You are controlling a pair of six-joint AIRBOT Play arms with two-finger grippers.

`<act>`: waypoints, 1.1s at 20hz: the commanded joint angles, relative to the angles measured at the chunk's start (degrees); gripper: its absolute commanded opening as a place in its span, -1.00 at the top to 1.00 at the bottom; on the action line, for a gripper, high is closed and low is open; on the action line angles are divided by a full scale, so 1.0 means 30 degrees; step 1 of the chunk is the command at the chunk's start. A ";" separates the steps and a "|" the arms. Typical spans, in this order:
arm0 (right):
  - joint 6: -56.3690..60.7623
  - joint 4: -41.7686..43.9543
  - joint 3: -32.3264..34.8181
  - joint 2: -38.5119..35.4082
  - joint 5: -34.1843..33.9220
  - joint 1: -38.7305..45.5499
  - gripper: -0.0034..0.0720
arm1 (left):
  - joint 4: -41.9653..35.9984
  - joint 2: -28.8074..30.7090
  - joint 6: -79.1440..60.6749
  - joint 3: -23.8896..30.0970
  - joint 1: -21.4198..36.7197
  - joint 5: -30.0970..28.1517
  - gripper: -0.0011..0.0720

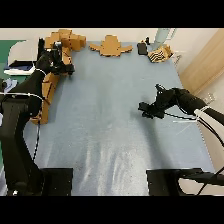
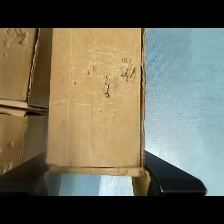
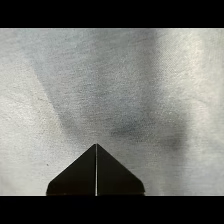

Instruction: Fold the box.

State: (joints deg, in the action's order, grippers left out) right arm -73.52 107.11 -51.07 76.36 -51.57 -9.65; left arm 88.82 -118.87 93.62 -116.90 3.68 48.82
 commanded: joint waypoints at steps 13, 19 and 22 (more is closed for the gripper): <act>0.0007 0.0000 -0.0022 0.0000 0.0007 0.0007 0.90 | -0.0007 -0.1100 0.0007 0.0240 0.0233 -0.3410 0.09; 0.0007 0.0000 -0.0022 0.0000 0.0007 0.0007 0.90 | -0.0007 -0.1231 0.0015 0.0240 0.0233 -0.3410 0.09; 0.0007 0.0000 -0.0022 0.0000 0.0007 0.0007 0.90 | -0.0007 -0.1231 0.0007 0.0240 0.0233 -0.3410 0.09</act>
